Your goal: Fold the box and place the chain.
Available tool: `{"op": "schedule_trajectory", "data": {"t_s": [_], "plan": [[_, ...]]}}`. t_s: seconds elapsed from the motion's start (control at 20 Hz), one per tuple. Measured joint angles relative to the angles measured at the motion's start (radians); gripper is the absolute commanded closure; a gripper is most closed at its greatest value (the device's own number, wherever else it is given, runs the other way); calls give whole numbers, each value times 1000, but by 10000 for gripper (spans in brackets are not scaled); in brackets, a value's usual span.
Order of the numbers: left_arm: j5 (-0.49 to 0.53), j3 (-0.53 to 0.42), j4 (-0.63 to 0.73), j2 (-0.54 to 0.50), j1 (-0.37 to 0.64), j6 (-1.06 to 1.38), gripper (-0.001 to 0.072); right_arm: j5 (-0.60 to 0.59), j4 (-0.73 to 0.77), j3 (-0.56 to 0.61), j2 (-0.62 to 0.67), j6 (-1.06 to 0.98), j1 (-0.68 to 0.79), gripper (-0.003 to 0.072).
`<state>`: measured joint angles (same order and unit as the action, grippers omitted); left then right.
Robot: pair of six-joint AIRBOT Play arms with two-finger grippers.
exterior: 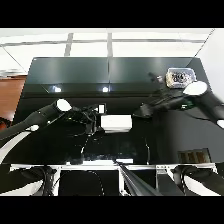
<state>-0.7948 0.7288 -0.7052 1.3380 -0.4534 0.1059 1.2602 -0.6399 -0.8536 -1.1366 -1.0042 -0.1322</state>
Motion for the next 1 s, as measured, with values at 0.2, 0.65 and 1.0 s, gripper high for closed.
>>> {"op": "schedule_trajectory", "data": {"t_s": [0.2,0.65,1.0], "plan": [[-45,38,-58,-92,0,-150,-6,73,-229,-3,129,-102,133,668],[-117,348,-63,122,-108,-366,-6,13,-321,5,184,-161,215,668],[-222,407,-11,233,-126,-452,-6,-11,-322,5,186,-165,219,668]]}}
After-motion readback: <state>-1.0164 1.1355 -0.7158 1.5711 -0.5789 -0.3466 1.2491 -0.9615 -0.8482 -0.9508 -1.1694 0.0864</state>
